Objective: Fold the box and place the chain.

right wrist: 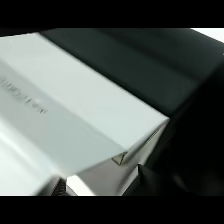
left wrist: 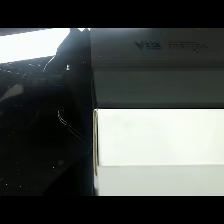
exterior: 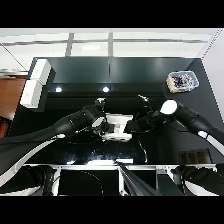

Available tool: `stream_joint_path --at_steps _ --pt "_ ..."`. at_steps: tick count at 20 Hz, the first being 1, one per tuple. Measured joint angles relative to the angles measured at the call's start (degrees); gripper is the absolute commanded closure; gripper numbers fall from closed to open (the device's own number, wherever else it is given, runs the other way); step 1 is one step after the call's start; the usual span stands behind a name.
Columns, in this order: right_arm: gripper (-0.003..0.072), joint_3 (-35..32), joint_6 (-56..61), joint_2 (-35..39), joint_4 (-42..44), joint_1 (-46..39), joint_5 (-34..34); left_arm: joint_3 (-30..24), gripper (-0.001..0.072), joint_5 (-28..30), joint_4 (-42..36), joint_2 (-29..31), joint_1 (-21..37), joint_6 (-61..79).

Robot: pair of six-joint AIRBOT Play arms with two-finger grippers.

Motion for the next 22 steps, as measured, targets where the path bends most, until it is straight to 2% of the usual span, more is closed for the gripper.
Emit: stream_joint_path --at_steps 4,6,9,13,14,22 --pt "0.0226 4.04 19.19 0.00 -16.65 8.31 -1.70 0.00 0.0681 -0.04 -0.02 0.00 0.00 0.00" --pt "0.0355 5.22 28.50 -0.11 -23.74 12.24 -2.23 0.00 0.0681 -0.24 0.00 0.00 0.00 0.00" --pt "0.0356 6.51 38.38 -1.20 -31.41 16.70 -3.15 0.00 0.0681 -0.07 0.00 0.00 0.00 0.02" --pt "0.0396 8.37 45.70 -3.82 -35.89 19.23 -3.06 0.00 0.0681 0.00 0.00 0.00 0.00 0.02" --pt "0.0442 8.74 46.69 -4.31 -36.44 19.45 -2.86 0.00 0.0681 0.00 0.02 0.00 0.00 0.00" --pt "0.0451 9.77 52.04 -6.71 -39.32 20.17 -1.22 0.00 0.0681 -0.02 0.02 0.00 0.00 0.02"
